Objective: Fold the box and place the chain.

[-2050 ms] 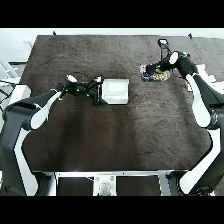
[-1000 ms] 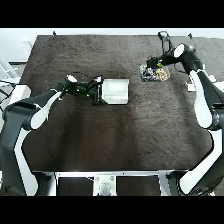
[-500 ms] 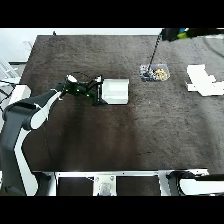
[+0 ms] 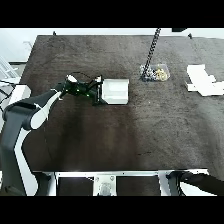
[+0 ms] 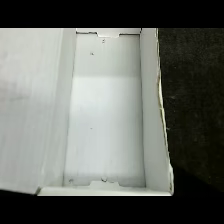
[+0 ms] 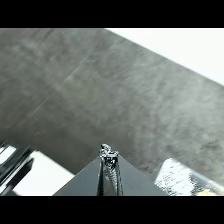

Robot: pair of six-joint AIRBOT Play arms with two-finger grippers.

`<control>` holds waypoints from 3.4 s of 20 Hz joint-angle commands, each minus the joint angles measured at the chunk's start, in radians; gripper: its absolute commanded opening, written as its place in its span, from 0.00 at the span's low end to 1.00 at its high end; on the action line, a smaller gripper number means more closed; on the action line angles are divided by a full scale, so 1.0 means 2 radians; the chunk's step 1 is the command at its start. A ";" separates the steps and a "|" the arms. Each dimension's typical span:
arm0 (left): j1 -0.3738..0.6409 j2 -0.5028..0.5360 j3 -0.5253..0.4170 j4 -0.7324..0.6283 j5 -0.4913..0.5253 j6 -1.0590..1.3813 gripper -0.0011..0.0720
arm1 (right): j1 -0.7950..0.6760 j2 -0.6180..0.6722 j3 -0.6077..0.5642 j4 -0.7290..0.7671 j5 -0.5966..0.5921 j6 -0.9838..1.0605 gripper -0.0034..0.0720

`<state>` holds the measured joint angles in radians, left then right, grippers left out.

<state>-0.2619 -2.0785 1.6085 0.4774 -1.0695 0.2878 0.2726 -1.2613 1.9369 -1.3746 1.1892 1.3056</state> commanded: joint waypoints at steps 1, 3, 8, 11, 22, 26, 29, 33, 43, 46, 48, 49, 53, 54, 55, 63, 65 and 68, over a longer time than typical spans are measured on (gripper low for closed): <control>0.000 0.000 0.000 0.000 -0.001 0.000 0.51 | 0.037 0.007 -0.018 -0.006 0.019 0.003 0.05; 0.000 0.000 0.000 0.000 -0.002 0.000 0.51 | 0.063 0.007 -0.029 -0.006 0.022 0.006 0.05; 0.000 0.000 0.000 0.000 -0.002 0.000 0.51 | 0.098 0.006 -0.077 -0.007 -0.013 0.005 0.05; 0.000 0.000 0.000 0.000 -0.002 0.000 0.51 | 0.098 0.006 -0.078 -0.006 -0.047 0.005 0.05; 0.000 0.000 0.000 0.000 -0.003 0.000 0.51 | 0.100 0.010 -0.068 -0.018 -0.221 -0.018 0.05; 0.000 0.000 0.000 0.000 -0.004 0.000 0.51 | 0.100 0.010 -0.068 -0.045 -0.250 -0.017 0.05; 0.000 0.000 0.000 0.000 -0.005 0.000 0.51 | 0.100 0.010 -0.068 -0.054 -0.260 -0.017 0.05; 0.000 0.000 0.000 -0.002 -0.005 0.000 0.51 | 0.100 0.009 -0.068 -0.054 -0.257 -0.017 0.05; 0.000 0.000 0.000 -0.003 -0.006 0.000 0.51 | 0.100 0.009 -0.119 -0.051 -0.174 0.025 0.05; 0.000 0.000 0.000 -0.004 -0.006 0.000 0.51 | 0.100 0.009 -0.156 -0.051 -0.175 0.044 0.05; 0.000 0.000 0.000 -0.004 -0.006 0.000 0.51 | 0.100 0.009 -0.176 -0.051 -0.175 0.057 0.05; 0.000 0.000 0.000 -0.004 -0.006 0.000 0.51 | 0.100 0.009 -0.185 -0.051 -0.175 0.066 0.05; 0.000 0.000 0.000 -0.004 -0.006 0.000 0.51 | 0.100 0.009 -0.223 -0.036 -0.180 0.068 0.05; 0.000 0.000 0.000 -0.004 -0.006 0.000 0.51 | 0.100 0.009 -0.231 -0.038 -0.180 0.068 0.05; 0.000 0.000 0.000 -0.004 -0.006 0.000 0.51 | 0.099 0.009 -0.236 -0.043 -0.179 0.068 0.05; 0.000 0.000 0.000 -0.004 -0.007 0.000 0.51 | 0.093 0.045 -0.237 -0.117 -0.153 0.104 0.05; 0.000 0.000 0.000 -0.004 -0.006 0.000 0.51 | 0.094 0.046 -0.239 -0.117 -0.148 0.108 0.05; 0.000 0.000 0.000 -0.004 -0.006 0.000 0.51 | 0.102 0.042 -0.258 -0.106 -0.167 0.116 0.05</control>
<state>-0.2615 -2.0785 1.6081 0.4698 -1.0832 0.2882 0.4644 -1.1767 1.4452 -1.5967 0.8745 1.5192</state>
